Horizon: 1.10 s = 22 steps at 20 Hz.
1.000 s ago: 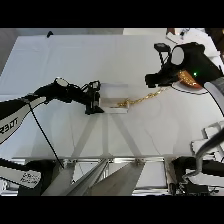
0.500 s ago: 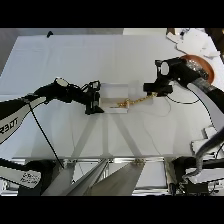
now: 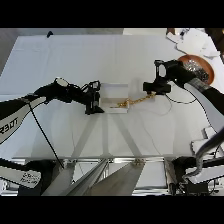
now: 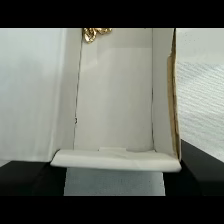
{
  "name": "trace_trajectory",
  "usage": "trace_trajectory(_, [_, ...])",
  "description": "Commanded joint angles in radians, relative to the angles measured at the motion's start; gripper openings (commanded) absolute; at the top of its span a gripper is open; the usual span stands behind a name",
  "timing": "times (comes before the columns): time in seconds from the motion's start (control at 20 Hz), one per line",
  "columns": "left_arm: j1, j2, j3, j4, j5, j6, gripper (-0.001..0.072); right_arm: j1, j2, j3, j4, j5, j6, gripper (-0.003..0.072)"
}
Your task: Fold the box and place the chain.
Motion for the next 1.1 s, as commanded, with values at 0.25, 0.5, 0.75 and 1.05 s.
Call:
trace_trajectory(0.25, [0.0,0.001,0.0,0.0,0.0,0.0,0.0392,0.001,-0.015,0.0,-0.006,0.003,0.001,0.0008])
trace_trajectory(0.5, [0.0,0.001,0.0,0.0,0.0,0.0,0.0392,0.044,0.004,0.0,-0.006,0.007,-0.062,0.0009])
trace_trajectory(0.75, [0.0,0.001,0.0,0.0,0.0,0.0,0.0392,0.102,0.131,0.0,-0.007,-0.006,-0.071,0.0009])
trace_trajectory(1.05, [0.0,0.001,0.0,0.0,0.0,0.0,0.0392,0.186,0.294,0.0,-0.045,0.081,-0.109,0.0009])
